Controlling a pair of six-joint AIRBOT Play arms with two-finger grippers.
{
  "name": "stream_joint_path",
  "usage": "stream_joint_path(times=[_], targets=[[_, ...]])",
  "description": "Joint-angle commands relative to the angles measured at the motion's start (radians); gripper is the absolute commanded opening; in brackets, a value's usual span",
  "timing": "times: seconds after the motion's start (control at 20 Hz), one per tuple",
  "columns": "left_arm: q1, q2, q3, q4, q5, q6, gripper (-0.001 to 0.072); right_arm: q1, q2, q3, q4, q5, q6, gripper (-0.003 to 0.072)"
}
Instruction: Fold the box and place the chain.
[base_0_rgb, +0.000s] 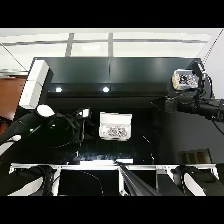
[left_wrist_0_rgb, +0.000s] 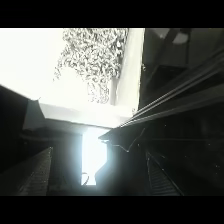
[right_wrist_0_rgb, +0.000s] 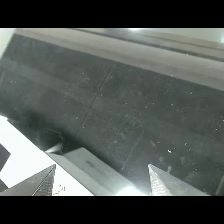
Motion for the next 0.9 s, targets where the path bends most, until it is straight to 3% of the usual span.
stream_joint_path(times=[0.0,0.35,0.85], targets=[[-0.019,-0.066,0.014,-0.020,0.030,0.044,0.0706,0.000,0.001,0.000,-0.001,-0.011,0.000,0.0664],[-0.036,-0.147,0.079,-0.016,0.016,0.048,0.0706,0.000,0.001,0.000,-0.009,-0.031,0.000,0.0663],[-0.105,-0.175,0.116,-0.048,0.040,0.043,0.0706,0.000,0.001,0.000,-0.076,-0.057,0.000,0.0663]])
